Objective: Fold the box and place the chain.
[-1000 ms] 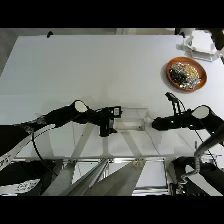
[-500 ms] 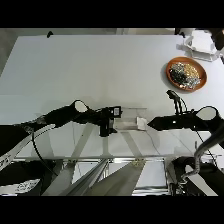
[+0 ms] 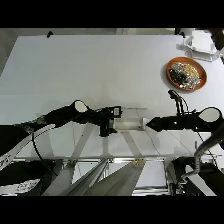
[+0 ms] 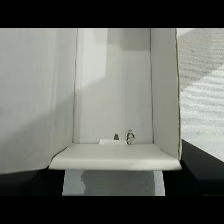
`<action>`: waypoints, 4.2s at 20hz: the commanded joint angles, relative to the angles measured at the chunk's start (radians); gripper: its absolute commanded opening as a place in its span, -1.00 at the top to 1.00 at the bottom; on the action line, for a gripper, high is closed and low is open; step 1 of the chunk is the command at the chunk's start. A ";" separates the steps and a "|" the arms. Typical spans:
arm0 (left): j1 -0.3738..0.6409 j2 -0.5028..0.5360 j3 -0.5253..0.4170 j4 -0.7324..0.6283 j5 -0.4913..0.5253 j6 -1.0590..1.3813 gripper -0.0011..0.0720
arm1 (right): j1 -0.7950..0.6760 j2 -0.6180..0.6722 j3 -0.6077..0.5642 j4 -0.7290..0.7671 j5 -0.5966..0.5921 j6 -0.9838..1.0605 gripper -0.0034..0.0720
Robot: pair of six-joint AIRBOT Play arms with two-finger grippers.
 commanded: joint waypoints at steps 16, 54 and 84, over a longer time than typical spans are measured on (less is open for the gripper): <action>0.000 0.000 0.000 0.000 0.000 0.000 -0.22 | 0.060 -0.023 0.001 0.017 -0.063 0.079 -0.34; 0.000 0.000 0.000 0.000 0.000 0.000 -0.22 | 0.497 -0.151 0.182 -0.367 -0.228 0.684 -0.31; 0.000 0.000 0.000 0.000 0.000 0.000 -0.22 | 0.700 -0.306 0.242 -0.780 -0.213 1.178 0.65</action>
